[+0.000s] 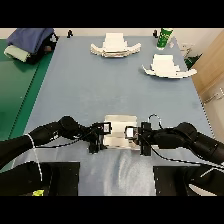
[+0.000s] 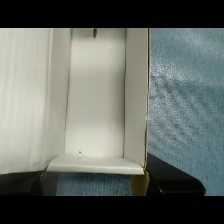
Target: Fold the box.
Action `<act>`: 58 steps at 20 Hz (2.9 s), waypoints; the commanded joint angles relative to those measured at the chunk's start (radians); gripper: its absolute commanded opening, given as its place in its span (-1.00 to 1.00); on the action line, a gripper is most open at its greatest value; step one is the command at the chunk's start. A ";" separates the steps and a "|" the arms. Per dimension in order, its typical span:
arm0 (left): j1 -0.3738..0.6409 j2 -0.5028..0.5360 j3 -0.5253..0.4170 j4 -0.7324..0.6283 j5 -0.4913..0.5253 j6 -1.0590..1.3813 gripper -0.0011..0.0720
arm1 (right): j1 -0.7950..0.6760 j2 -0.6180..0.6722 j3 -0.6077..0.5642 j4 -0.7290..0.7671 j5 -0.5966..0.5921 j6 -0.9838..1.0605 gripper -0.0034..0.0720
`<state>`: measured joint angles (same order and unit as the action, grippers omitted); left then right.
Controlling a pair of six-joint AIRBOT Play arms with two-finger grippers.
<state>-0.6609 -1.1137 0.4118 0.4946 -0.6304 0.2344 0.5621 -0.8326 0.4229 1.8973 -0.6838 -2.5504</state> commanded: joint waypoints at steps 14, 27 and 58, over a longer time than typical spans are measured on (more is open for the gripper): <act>0.000 0.000 0.000 0.001 0.000 0.001 0.45 | 0.019 -0.016 0.046 -0.169 -0.130 0.234 -0.71; 0.000 0.000 0.000 0.000 0.000 0.001 0.45 | -0.393 0.053 0.064 -0.306 -0.529 1.300 -0.90; 0.000 0.000 0.000 0.000 0.000 0.001 0.45 | -0.427 -0.018 0.074 0.295 -0.422 0.908 -0.01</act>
<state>-0.6609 -1.1137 0.4118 0.4942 -0.6304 0.2348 0.1123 -0.8497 0.4667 2.1792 -1.0897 -1.6356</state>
